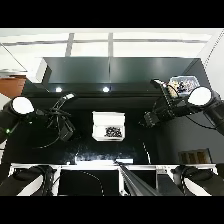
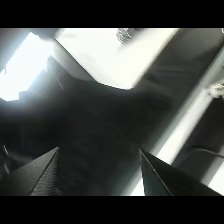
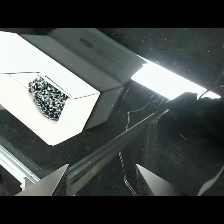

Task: Fold the box and place the chain.

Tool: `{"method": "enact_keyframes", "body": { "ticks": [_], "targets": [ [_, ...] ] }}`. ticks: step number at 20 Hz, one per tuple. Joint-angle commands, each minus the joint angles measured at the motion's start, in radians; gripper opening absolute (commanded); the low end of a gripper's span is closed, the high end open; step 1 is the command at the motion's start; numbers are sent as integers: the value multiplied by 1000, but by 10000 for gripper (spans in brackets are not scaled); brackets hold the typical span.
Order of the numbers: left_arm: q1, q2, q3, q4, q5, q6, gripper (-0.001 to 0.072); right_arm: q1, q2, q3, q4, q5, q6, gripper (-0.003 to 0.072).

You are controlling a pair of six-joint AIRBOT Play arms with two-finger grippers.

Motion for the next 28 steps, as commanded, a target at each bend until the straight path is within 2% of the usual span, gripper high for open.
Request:
{"method": "enact_keyframes", "body": {
  "ticks": [1, 3, 5, 11, 15, 20, 28],
  "targets": [
    [76, 6, -97, -78, 121, 397, 580, -1, 1, 0, 0, -4, 4, 499],
    [66, 0, -97, -130, 117, 595, 581, -1, 1, 0, 0, -5, 8, 499],
    [24, -20, -96, -174, 124, 735, 720, -1, 1, 0, 0, -6, 22, 499],
    [-134, -174, -90, -151, 257, 909, 720, -1, 1, 0, -1, -6, 31, 499],
    [-140, -208, -90, -246, 301, 925, 718, -1, 1, 0, -1, -7, 33, 499],
    [-148, -266, -90, -282, 325, 1014, 714, -1, 1, 0, -1, -10, 34, 499],
    [-148, -268, -90, -374, 335, 1017, 713, -1, 1, 0, -1, -14, 34, 499]
  ]
}}
